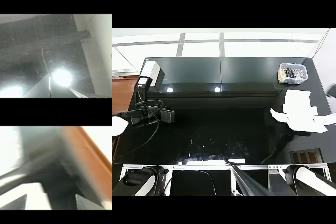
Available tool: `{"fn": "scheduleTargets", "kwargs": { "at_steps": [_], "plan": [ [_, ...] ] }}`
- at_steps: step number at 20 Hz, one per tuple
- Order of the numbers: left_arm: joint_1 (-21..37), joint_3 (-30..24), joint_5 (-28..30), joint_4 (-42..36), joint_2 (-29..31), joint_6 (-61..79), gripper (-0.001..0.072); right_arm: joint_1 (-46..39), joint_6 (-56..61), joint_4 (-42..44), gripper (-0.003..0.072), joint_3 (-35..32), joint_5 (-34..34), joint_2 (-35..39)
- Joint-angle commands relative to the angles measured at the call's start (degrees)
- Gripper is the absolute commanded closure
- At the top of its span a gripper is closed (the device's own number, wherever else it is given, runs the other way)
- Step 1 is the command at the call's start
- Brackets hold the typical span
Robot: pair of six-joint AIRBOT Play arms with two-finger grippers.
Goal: Fold the box and place the chain.
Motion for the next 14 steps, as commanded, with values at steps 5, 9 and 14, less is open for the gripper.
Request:
{"fn": "scheduleTargets", "kwargs": {
  "at_steps": [5,9,14],
  "plan": [
    [-0.04,0.00,0.02,0.02,0.04,0.00,0.0685,-20.09,-34.69,22.97,-0.0016,22.62,46.71,-21.90],
    [-0.04,0.00,0.17,-0.02,0.04,0.00,0.0685,-16.41,-36.65,17.64,0.0135,25.35,50.69,-27.56],
    [-0.04,0.00,0.17,0.00,0.04,0.00,0.0685,-15.02,-38.18,15.74,0.0630,25.38,52.19,-27.12]
  ]
}}
